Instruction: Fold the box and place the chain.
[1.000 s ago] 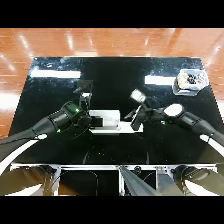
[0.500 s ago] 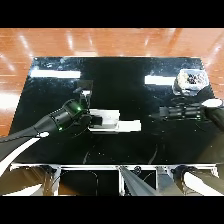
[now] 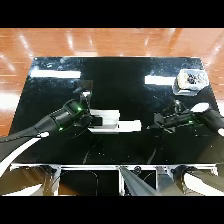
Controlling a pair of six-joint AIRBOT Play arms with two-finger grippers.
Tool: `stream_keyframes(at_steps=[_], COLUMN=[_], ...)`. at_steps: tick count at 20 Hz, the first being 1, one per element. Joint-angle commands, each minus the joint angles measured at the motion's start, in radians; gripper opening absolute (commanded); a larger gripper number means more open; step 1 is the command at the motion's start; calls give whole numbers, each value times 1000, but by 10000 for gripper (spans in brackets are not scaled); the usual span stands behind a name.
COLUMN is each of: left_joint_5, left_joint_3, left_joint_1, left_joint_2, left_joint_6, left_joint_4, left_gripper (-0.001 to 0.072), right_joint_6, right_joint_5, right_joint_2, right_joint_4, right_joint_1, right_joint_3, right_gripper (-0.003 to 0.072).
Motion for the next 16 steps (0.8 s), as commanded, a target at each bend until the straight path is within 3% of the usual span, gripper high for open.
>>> stream_keyframes(at_steps=[1, 5, 6, 7, 13, 14, 15, 16], left_joint_5=[1, 2, 2, 1, 0, 0, 0, 0], left_joint_3=[1, 1, 1, 1, 1, 1, 1, 1], left_joint_1=[-2, -2, -2, -2, -2, -2, -2, -2], left_joint_2=[0, 0, 0, 0, 0, 0, 0, 0], left_joint_6=[2, 2, 2, 2, 2, 2, 2, 2], left_joint_4=[-3, -5, -5, -8, -19, -19, -19, -19], left_gripper=[22, 22, 22, 22, 22, 22, 22, 22], right_joint_6=[20, -103, -103, -102, -103, -103, -108, -107], right_joint_5=[-120, -159, -163, -163, -60, -54, -55, -56], right_joint_2=[-70, -97, -97, -97, -97, -97, -97, -97], right_joint_4=[102, 275, 287, 289, 288, 285, 279, 279], right_joint_1=[160, 273, 286, 294, 298, 305, 319, 336], right_joint_3=[0, 26, 43, 63, 172, 180, 182, 182], right_gripper=[28, 31, 168, 439, 462, 542, 720, 720])
